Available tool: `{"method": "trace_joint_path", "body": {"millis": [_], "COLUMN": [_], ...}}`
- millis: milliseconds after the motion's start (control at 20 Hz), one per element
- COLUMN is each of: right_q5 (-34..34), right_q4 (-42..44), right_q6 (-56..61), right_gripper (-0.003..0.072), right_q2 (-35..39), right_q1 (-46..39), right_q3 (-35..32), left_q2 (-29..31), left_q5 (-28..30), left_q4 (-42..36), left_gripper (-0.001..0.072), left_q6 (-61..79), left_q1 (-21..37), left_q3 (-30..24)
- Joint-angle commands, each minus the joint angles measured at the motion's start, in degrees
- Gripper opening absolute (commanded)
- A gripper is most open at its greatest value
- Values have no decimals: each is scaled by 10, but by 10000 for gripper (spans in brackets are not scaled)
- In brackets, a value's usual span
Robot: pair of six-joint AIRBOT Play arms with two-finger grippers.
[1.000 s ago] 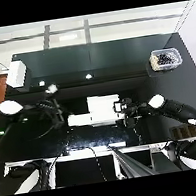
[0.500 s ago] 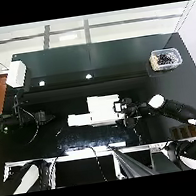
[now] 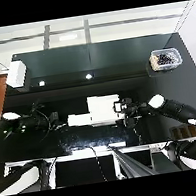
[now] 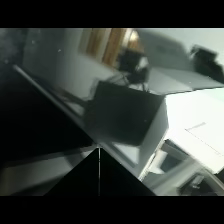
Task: Fold the box and place the chain.
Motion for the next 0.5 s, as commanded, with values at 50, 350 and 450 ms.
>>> {"method": "trace_joint_path", "body": {"millis": [50, 350, 450], "right_q5": [0, 0, 0], "right_q4": [0, 0, 0], "right_q6": [0, 0, 0], "right_gripper": [307, 307, 307], "right_q2": [0, 0, 0], "right_q1": [0, 0, 0], "right_q3": [0, 0, 0], "left_q2": [-54, -55, -55], "left_q5": [27, 35, 36], "left_q4": [-47, -121, -121], "left_gripper": [28, 28, 28], "left_q6": [37, 69, 69], "left_q1": [-43, -56, -69], "left_q3": [1, 1, 1]}}
